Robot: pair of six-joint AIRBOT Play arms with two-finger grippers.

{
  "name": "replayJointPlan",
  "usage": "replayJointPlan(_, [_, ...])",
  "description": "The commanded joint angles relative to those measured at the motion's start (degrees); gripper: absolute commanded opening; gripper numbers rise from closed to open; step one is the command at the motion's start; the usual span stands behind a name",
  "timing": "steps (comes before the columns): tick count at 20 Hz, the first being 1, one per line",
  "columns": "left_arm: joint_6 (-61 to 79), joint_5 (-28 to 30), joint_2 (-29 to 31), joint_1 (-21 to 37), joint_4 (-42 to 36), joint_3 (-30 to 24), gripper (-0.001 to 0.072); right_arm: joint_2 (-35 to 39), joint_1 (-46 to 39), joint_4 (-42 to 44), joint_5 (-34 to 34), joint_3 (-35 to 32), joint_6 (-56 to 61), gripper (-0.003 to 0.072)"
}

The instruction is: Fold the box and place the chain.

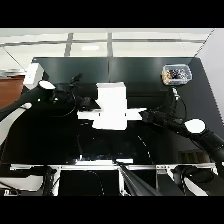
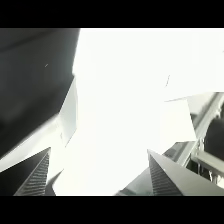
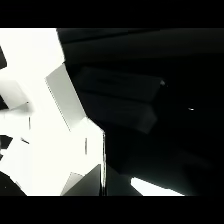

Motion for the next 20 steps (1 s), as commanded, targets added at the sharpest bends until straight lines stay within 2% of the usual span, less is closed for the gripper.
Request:
replayJointPlan(1, [3.72, -2.29, -6.05, 0.22, -1.92, 5.66, 0.0711, -0.04, 0.61, 0.35, 1.73, -0.22, -0.02, 0.001])
replayJointPlan(4, [3.56, -4.13, -8.81, 1.33, -1.42, 11.63, 0.0711, -0.04, 0.61, 0.35, 2.12, -0.22, -0.02, 0.001])
replayJointPlan(8, [3.8, -6.84, -11.76, 1.09, 4.92, 18.84, 0.0711, -0.04, 0.61, 0.35, 2.12, -0.22, -0.02, 0.001])
replayJointPlan(11, [8.9, -19.98, -16.79, 0.15, 4.92, 23.32, 0.0687, -0.04, 0.61, 0.33, 2.08, -0.22, -0.02, 0.0011])
replayJointPlan(13, [11.52, -25.64, -19.56, -1.03, 4.81, 24.35, 0.0484, -0.04, 0.61, 0.28, 1.92, -0.22, -0.04, 0.001])
replayJointPlan(14, [13.2, -26.4, -20.33, -1.6, 5.01, 24.35, 0.043, -0.04, 0.59, 0.22, 1.88, -0.22, -0.04, 0.001])
replayJointPlan(15, [15.28, -26.58, -20.61, -2.19, 5.05, 24.35, 0.0342, -0.04, 0.59, -0.09, 1.88, -0.22, -0.04, 0.001])
replayJointPlan(16, [17.33, -26.51, -20.59, -2.62, 4.9, 24.35, 0.032, -0.04, 0.59, -0.63, 1.9, -0.22, -0.02, 0.001])
replayJointPlan(17, [18.91, -26.51, -20.59, -2.73, 4.61, 24.52, 0.0245, -0.04, 0.59, -0.9, 1.9, -0.22, -0.02, 0.001])
replayJointPlan(19, [19.19, -25.97, -20.61, -2.8, 4.57, 24.98, 0.0206, -0.04, 0.59, -0.92, 1.9, -0.22, -0.02, 0.0011])
replayJointPlan(20, [19.96, -26.23, -20.61, -2.8, 4.57, 25.16, 0.0116, -0.04, 0.59, -0.94, 1.9, -0.22, -0.04, 0.0011])
